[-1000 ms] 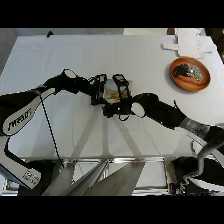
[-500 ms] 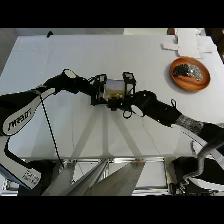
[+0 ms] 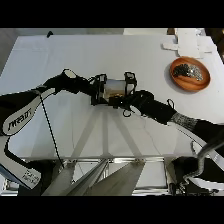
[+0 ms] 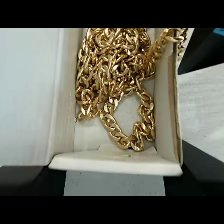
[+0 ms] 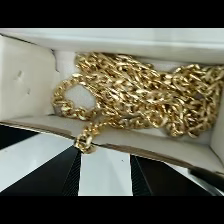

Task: Fold the box and place the chain.

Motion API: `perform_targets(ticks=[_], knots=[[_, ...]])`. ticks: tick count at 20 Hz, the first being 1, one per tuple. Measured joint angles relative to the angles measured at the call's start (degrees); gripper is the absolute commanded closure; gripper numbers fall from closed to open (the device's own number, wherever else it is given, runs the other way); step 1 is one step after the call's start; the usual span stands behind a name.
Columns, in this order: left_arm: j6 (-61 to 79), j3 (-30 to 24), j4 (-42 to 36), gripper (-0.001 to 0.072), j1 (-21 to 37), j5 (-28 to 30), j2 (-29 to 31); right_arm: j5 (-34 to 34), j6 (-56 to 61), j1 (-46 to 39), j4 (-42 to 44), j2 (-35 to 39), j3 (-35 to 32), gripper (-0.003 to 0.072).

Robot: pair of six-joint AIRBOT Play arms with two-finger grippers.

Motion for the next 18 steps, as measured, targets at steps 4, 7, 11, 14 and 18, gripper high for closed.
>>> perform_targets(ticks=[4,7,11,14,18], knots=[[0.02,0.0,0.0,0.0435,0.02,0.15,0.0,-2.03,0.15,0.02,0.02,-0.13,-0.02,0.0585],[0.07,0.0,0.0,0.0435,0.02,0.13,0.0,-3.13,0.15,0.02,0.04,-0.13,0.0,0.0672],[0.17,0.0,0.02,0.0435,0.02,0.11,0.0,-2.93,0.15,0.2,0.52,0.13,0.0,0.0672],[0.24,0.0,0.07,0.0435,0.02,-0.09,0.0,-1.92,0.11,0.7,1.03,1.62,0.0,0.0672],[0.22,0.0,0.07,0.0435,0.02,-0.07,0.0,-2.45,-0.28,1.18,1.38,5.51,0.0,0.0672]])
